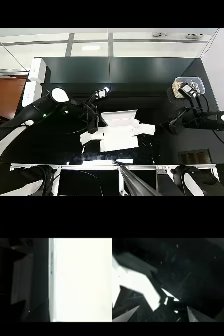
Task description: Fold the box and place the chain.
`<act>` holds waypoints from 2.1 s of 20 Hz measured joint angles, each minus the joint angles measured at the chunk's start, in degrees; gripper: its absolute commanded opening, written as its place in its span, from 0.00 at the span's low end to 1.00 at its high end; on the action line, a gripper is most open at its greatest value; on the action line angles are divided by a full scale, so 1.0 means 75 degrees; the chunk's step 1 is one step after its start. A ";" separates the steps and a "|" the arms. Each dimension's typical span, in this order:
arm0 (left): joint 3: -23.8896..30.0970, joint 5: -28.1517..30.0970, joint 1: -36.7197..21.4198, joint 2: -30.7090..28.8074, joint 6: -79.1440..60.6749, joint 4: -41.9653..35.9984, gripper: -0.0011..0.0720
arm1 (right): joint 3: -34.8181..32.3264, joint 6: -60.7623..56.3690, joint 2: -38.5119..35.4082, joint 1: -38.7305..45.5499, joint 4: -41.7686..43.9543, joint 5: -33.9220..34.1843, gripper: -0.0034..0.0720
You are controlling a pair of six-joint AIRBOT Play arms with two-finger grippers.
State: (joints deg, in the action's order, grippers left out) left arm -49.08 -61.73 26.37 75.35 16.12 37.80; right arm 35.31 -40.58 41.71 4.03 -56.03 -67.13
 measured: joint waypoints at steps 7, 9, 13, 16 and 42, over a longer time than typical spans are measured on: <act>0.0452 0.0912 0.0326 0.0160 -0.1355 -0.0516 0.05 | -0.0702 0.0758 0.0000 0.0015 0.0181 0.0012 0.94; 0.0530 0.1020 0.0382 0.0303 -0.1553 -0.0428 0.05 | -0.0921 0.0863 0.0000 0.0015 0.0274 0.0064 0.94; 0.0595 0.1151 0.0414 0.0711 -0.1926 -0.0341 0.05 | -0.1343 0.1326 0.0000 0.0015 0.0781 0.0251 0.94; 0.0609 0.1276 0.0423 0.0857 -0.2084 -0.0236 0.05 | -0.1574 0.1982 0.0000 0.0012 0.1166 0.0388 0.94; 0.0600 0.1457 0.0423 0.0944 -0.2183 0.0280 0.05 | -0.1725 0.4097 0.1454 -0.4409 0.1099 0.2346 0.94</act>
State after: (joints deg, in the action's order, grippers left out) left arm -44.58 -50.81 29.54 82.43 -0.25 39.90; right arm 22.37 -9.85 52.62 -29.04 -47.79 -49.54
